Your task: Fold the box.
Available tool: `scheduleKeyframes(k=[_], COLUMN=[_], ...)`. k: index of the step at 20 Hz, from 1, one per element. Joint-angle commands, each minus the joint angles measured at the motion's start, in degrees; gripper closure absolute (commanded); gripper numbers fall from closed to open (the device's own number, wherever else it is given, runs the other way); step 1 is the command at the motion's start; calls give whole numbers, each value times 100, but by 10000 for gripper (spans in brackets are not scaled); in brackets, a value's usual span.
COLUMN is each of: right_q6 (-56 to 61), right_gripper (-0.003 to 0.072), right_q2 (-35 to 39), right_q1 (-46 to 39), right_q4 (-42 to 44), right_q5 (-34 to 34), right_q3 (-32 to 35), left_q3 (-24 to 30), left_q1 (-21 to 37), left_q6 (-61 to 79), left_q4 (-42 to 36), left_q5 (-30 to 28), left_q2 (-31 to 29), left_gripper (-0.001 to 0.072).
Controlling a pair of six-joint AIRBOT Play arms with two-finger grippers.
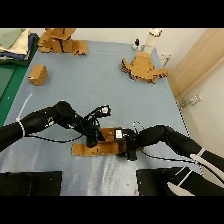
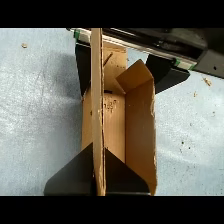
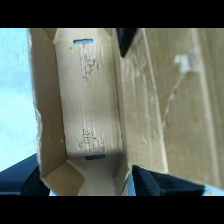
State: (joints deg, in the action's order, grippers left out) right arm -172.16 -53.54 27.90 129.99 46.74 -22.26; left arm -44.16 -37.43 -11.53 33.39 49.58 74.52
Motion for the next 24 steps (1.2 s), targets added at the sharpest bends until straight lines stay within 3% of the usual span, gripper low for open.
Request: scheduleKeyframes(k=[1,2,4,16,19,24], right_q6=[0,0,0,0,0,0], right_gripper=[9,13,114,116,178,179], right_q2=[212,216,181,-57,-92,-225], right_q1=[7,7,7,7,9,9], right_q4=[4,-2,-9,-13,-9,-9], right_q5=[22,20,17,-57,-76,-76], right_q3=[-4,-4,2,4,9,9], left_q3=[-2,-2,-2,-2,-2,-2], left_q1=[0,0,0,0,0,0], left_q6=[2,2,2,2,2,2], left_q4=[2,2,2,2,2,2], left_q5=[0,0,0,0,0,0], left_q2=[2,2,2,2,2,2], left_gripper=[696,696,696,696,696,696])
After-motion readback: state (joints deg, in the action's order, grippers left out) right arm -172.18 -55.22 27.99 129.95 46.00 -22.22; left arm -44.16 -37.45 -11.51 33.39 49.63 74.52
